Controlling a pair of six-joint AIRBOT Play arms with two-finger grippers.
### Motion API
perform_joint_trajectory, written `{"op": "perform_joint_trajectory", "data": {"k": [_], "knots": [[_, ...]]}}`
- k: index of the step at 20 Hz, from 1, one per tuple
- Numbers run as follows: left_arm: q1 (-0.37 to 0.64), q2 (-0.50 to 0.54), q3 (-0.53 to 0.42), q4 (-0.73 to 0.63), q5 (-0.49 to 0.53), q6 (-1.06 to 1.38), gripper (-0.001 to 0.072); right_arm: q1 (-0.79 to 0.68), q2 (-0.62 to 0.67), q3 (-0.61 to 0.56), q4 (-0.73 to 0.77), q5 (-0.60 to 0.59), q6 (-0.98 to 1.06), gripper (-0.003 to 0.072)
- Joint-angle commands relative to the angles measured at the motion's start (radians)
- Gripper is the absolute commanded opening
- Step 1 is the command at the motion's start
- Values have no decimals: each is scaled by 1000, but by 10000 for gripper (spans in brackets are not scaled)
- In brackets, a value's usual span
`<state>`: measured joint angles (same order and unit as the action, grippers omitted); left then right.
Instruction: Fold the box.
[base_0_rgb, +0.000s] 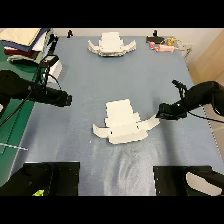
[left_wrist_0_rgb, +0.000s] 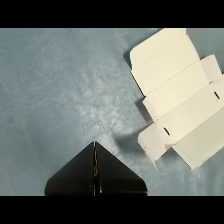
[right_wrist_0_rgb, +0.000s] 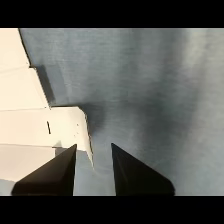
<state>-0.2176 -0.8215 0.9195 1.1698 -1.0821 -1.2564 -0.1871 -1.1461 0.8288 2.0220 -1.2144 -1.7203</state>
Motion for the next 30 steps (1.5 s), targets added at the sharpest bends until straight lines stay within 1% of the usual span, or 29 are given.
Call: {"op": "perform_joint_trajectory", "data": {"k": [1, 5, 6, 8, 10, 13, 14, 15, 16, 18, 20, 21, 23, 24, 25, 26, 28, 30], "knots": [[1, 0, 0, 0, 93, 18, 15, -2, -154, 90, 76, -60, -89, 348], [1, 0, 0, 0, 107, 18, 15, 6, -263, 91, 77, -122, -122, 341], [1, 1, 0, 0, 107, 18, 15, 9, -277, 88, 77, -124, -130, 329], [0, 0, 0, -3, 106, 18, 15, 19, -286, 88, 88, -121, -174, 198], [0, 0, 0, -8, 107, 6, 15, 27, -286, 88, 134, -122, -216, 141], [0, 0, 0, -32, 107, 7, 15, 72, -286, 88, 153, -105, -237, 141], [0, 0, 0, -41, 103, 7, 15, 93, -286, 88, 155, -95, -237, 127], [0, 0, 0, -55, 103, 7, 15, 113, -286, 88, 161, -88, -237, 50], [0, 0, 0, -70, 107, 7, 15, 135, -286, 88, 168, -80, -237, 6], [1, 0, 0, -78, 85, -37, 15, 180, -282, 88, 187, -77, -236, 4], [8, -6, 0, -79, 47, -69, 16, 229, -252, 84, 201, -68, -235, 4], [20, -13, 0, -79, 25, -69, 16, 252, -220, 67, 208, -40, -234, 3], [68, -26, 0, -97, -31, -67, 17, 292, -121, -8, 222, 51, -230, 3], [101, -31, 0, -121, -62, -52, 67, 307, -59, -66, 225, 108, -207, 3], [132, -38, 0, -153, -84, -40, 323, 317, 0, -126, 227, 154, -176, 3], [156, -43, 0, -169, -95, -35, 423, 327, 63, -192, 227, 196, -143, 3], [185, -56, 0, -187, -115, 0, 421, 346, 183, -317, 227, 292, -66, 3], [187, -99, 0, -246, -163, 82, 421, 377, 284, -417, 227, 380, -17, 3]]}}
